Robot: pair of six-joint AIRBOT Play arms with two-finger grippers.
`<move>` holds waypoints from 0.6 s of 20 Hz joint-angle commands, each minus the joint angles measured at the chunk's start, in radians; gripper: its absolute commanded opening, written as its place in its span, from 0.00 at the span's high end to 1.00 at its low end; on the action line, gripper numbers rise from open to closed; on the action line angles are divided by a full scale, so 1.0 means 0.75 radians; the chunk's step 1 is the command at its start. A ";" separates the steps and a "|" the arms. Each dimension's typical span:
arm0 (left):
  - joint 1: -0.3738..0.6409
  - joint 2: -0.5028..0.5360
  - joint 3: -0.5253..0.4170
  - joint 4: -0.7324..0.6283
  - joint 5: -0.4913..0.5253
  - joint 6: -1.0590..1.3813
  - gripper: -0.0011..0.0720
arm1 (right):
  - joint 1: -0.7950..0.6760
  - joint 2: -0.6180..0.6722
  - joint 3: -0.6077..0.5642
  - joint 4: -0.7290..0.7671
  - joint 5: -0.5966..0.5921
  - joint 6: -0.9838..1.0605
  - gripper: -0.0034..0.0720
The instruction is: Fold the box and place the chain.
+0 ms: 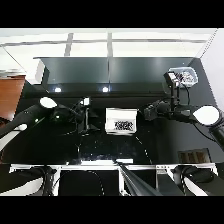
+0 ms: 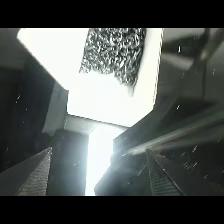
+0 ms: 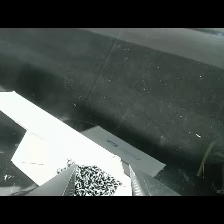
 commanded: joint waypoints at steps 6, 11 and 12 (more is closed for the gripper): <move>-0.167 -0.141 0.102 0.058 0.070 0.023 0.02 | -0.001 -0.001 -0.001 -0.001 -0.001 0.003 0.47; -0.184 -0.154 0.115 0.028 0.132 0.018 0.02 | -0.001 -0.001 -0.001 -0.001 -0.001 0.003 0.47; -0.189 -0.155 0.116 0.027 0.133 0.019 0.02 | -0.001 -0.001 -0.001 -0.001 -0.001 0.003 0.47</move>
